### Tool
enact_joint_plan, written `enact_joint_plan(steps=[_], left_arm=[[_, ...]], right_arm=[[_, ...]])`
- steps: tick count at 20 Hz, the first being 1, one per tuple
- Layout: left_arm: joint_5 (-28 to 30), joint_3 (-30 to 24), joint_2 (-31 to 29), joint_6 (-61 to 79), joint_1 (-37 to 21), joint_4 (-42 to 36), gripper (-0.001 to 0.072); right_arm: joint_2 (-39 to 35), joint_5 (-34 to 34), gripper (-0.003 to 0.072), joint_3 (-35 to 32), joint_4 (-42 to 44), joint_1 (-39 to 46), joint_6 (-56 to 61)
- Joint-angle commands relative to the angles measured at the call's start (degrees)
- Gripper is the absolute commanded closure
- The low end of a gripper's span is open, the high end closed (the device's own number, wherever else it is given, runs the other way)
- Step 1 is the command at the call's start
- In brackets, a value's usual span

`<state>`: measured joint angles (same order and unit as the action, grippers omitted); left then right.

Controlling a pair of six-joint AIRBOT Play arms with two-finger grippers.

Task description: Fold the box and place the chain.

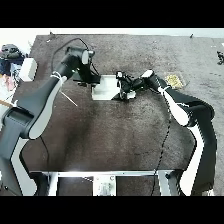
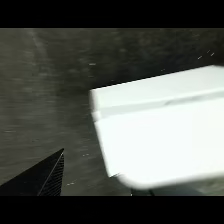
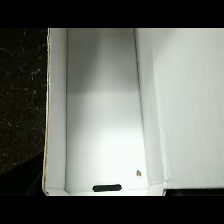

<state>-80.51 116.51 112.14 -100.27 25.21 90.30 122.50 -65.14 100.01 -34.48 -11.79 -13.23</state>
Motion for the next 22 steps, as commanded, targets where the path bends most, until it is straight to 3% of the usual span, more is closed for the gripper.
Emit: enact_joint_plan(steps=[1, 6, 11, 12, 16, 20, 22], left_arm=[[-0.6, 1.2, -3.0, 10.7, -1.6, -1.2, 0.0275], [2.0, 1.2, -5.6, 18.1, -2.6, -2.4, 0.0277], [12.2, 0.0, -5.5, 23.0, -3.4, -3.8, 0.0275], [13.3, -1.0, -5.5, 27.4, -4.9, -8.6, 0.0275], [16.8, -8.0, -5.5, 57.1, -14.5, -42.4, 0.0277], [15.6, -15.9, -5.5, 82.7, -20.3, -50.2, 0.0275], [13.8, -20.8, -5.5, 95.6, -23.2, -58.6, 0.0276]], right_arm=[[0.0, 0.0, 0.0275, 0.0, 0.0, 0.0, 0.0], [0.0, 0.0, 0.0274, 0.0, 0.0, 0.0, 0.0], [0.0, 0.0, 0.0275, 0.0, 0.0, 0.0, 0.0], [0.0, 0.0, 0.0275, 0.0, 0.0, 0.0, 0.0], [0.0, 0.0, 0.0274, 0.0, 0.0, 0.0, 0.0], [0.0, 0.0, 0.0274, 0.0, 0.0, 0.0, 0.0], [0.0, 0.0, 0.0274, 0.0, 0.0, 0.0, 0.0]])
